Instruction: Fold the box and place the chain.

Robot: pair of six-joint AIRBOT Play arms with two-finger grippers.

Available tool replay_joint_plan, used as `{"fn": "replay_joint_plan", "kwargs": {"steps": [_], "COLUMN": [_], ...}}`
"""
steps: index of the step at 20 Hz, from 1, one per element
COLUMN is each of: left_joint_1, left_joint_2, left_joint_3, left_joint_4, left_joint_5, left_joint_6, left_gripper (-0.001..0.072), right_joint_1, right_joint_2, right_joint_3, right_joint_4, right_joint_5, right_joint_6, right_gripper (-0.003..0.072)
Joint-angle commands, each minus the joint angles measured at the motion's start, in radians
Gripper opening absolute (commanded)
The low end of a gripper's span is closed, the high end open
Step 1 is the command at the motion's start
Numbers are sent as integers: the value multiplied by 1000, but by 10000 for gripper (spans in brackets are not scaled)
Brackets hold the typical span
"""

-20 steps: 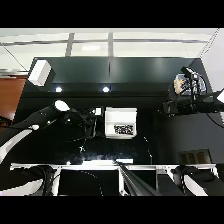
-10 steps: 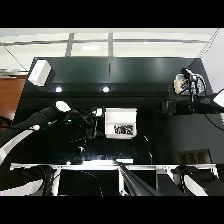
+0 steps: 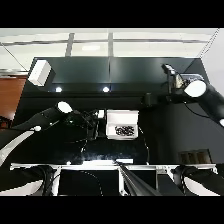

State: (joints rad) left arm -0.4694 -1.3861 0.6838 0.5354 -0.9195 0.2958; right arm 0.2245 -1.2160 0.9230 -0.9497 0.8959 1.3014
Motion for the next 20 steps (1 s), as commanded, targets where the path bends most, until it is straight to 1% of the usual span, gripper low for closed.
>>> {"fn": "replay_joint_plan", "kwargs": {"steps": [1, 2, 3, 4, 6, 8, 9, 11, 14, 17, 20], "left_joint_1": [-3, -3, -3, -2, -3, -3, -3, -3, -3, -3, -3], "left_joint_2": [-1, -1, -1, -1, -1, -1, -1, -1, -1, -1, -1], "left_joint_3": [0, 0, 0, 0, 0, 0, 0, 0, 0, 0, 0], "left_joint_4": [7, 4, 4, 4, 4, 4, 5, 4, 5, 5, 5], "left_joint_5": [19, 24, 24, 24, 24, 24, 24, 24, 24, 24, 23], "left_joint_6": [-13, -17, -16, -17, -16, -16, -16, -16, -16, -16, -16], "left_gripper": [373, 373, 373, 373, 373, 374, 374, 373, 374, 374, 374], "right_joint_1": [87, 100, 101, 100, 100, 101, 108, 131, 166, 182, 183], "right_joint_2": [-108, -102, -93, -80, -40, -7, -3, -3, -3, -3, -3], "right_joint_3": [68, 74, 87, 106, 132, 126, 105, 39, -31, -32, -32], "right_joint_4": [9, 9, 11, 11, 11, 11, 11, 11, 59, 63, 73], "right_joint_5": [8, 60, 110, 163, 283, 390, 425, 397, 290, 288, 305], "right_joint_6": [-278, -445, -545, -603, -607, -516, -505, -546, -675, -796, -806], "right_gripper": [610, 610, 610, 610, 610, 610, 610, 610, 609, 610, 610]}}
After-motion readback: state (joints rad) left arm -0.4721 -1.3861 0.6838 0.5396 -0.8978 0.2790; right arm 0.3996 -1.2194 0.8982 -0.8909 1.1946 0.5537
